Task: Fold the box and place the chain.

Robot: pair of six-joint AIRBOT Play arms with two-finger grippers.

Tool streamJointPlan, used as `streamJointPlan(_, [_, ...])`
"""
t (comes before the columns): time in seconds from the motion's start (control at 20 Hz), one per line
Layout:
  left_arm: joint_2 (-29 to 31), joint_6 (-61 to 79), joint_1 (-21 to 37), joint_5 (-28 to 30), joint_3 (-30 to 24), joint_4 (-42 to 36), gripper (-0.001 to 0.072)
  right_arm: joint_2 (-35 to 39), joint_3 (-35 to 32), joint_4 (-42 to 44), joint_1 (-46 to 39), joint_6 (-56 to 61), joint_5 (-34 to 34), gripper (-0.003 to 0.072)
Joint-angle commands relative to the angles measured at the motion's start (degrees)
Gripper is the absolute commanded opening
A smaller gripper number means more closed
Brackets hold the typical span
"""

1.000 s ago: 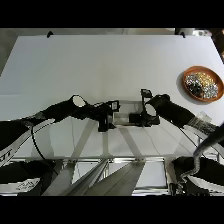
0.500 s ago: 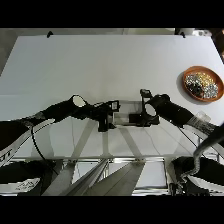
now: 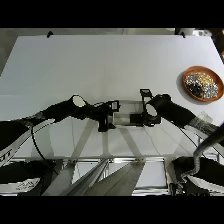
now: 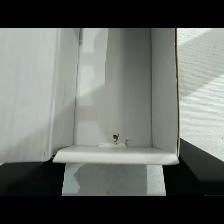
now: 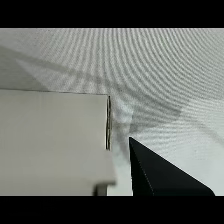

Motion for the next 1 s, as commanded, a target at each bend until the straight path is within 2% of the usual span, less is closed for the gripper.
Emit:
streamJointPlan(0.0, [0.02, 0.09, 0.0, 0.04, 0.0, 0.04, 0.0396, 1.84, 0.07, -1.81, 0.04, -0.59, -0.55, 0.0331])
streamJointPlan(0.2, [0.02, 0.11, 0.0, 0.07, 0.0, 0.04, 0.0396, 3.61, 0.07, -2.21, 0.0, -0.59, -1.46, 0.0371])
streamJointPlan(0.25, [0.02, 0.09, 0.0, 0.07, 0.0, 0.04, 0.0396, 3.63, 0.07, -2.19, 0.0, -0.59, -1.4, 0.0461])
streamJointPlan(0.3, [0.02, 0.11, 0.0, 0.07, 0.0, 0.04, 0.0396, 3.67, 0.07, -2.19, 0.0, -0.59, -1.36, 0.0513])
streamJointPlan(0.35, [0.02, 0.09, 0.0, 0.07, 0.0, 0.04, 0.0396, 3.96, 0.07, -2.19, 0.0, -0.61, -1.36, 0.0533])
streamJointPlan(0.5, [0.02, 0.09, 0.0, 0.07, 0.0, 0.04, 0.0396, 7.17, 0.07, -2.21, 0.0, -3.85, -2.21, 0.0533])
streamJointPlan(0.75, [0.02, 0.11, 0.0, 0.07, 0.0, 0.04, 0.0396, 18.93, 0.07, -5.75, -0.13, -15.45, 0.85, 0.0544])
streamJointPlan(0.85, [0.02, 0.09, 0.0, 0.07, 0.0, 0.04, 0.0396, 23.34, 0.07, -6.23, -2.54, -17.9, 1.77, 0.0544])
streamJointPlan(0.95, [0.02, 0.09, 0.0, 0.07, 0.0, 0.04, 0.0396, 26.1, 0.09, -6.23, -8.66, -21.46, 3.34, 0.0544])
